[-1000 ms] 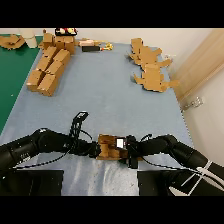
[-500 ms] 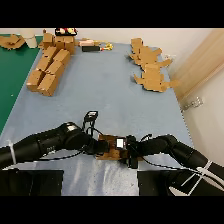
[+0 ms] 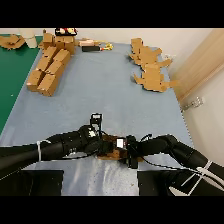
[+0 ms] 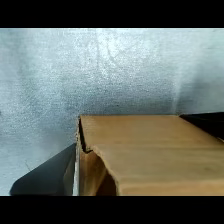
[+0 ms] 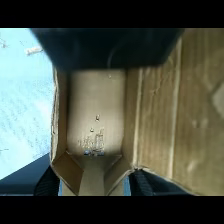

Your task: Fold the box.

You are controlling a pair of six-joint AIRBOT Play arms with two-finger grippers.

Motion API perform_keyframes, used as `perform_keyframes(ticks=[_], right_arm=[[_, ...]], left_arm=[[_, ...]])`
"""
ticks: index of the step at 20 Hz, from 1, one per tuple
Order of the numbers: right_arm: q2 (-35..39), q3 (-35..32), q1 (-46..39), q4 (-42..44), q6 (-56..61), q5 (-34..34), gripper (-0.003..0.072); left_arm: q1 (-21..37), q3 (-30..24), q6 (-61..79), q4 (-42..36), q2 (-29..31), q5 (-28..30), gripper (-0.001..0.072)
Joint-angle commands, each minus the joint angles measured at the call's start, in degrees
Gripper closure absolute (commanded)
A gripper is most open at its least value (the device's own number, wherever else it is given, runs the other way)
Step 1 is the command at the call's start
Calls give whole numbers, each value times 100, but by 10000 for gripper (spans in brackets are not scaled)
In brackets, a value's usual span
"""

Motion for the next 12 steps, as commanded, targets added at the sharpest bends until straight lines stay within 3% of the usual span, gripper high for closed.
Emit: perform_keyframes(ticks=[1,7,9,11,12], right_arm=[[2,2,0,0,0,4,151],[2,2,0,0,0,0,150],[2,2,0,0,0,2,151],[2,2,0,0,0,2,151],[2,2,0,0,0,0,151]], left_arm=[[-168,81,-376,216,-284,-81,341],[-203,485,-376,577,-656,-557,363],[-203,487,-369,570,-656,-507,625],[-245,487,-374,549,-656,-437,630],[-286,485,-387,549,-656,-417,699]])
